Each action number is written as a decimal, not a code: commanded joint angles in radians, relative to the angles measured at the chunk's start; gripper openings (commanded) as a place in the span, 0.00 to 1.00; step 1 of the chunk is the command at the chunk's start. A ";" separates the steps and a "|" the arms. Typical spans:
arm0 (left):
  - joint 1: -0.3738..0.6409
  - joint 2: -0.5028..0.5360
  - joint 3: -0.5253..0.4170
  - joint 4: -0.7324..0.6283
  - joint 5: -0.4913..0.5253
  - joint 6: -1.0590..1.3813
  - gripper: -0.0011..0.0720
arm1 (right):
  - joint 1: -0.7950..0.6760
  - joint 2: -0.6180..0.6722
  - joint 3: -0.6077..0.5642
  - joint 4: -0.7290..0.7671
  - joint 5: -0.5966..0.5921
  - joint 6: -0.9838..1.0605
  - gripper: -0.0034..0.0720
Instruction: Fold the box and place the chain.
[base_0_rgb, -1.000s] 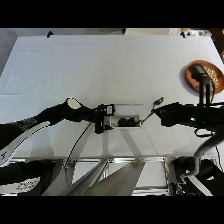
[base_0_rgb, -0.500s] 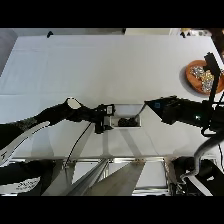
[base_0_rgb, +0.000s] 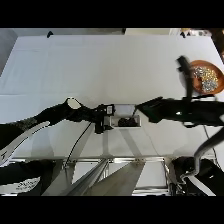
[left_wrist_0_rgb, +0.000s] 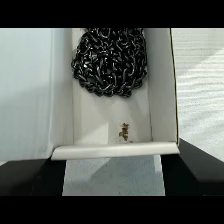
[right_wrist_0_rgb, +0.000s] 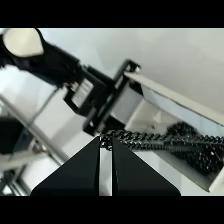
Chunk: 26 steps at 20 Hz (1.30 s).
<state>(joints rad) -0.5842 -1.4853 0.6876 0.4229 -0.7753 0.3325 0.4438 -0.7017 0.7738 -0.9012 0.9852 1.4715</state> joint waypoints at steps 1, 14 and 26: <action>0.001 0.001 0.000 0.000 0.000 0.000 0.39 | 0.118 -0.124 0.001 -0.138 -0.003 0.021 0.08; 0.001 0.001 0.000 0.000 0.000 0.000 0.39 | 0.225 -0.310 0.001 -0.296 -0.080 0.103 0.30; 0.001 0.001 0.000 0.000 0.000 0.000 0.39 | -0.029 -0.209 0.169 -0.795 0.261 0.225 0.56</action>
<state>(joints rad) -0.5842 -1.4853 0.6876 0.4229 -0.7750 0.3325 0.4774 -0.9100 0.9375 -1.5528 1.1858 1.6615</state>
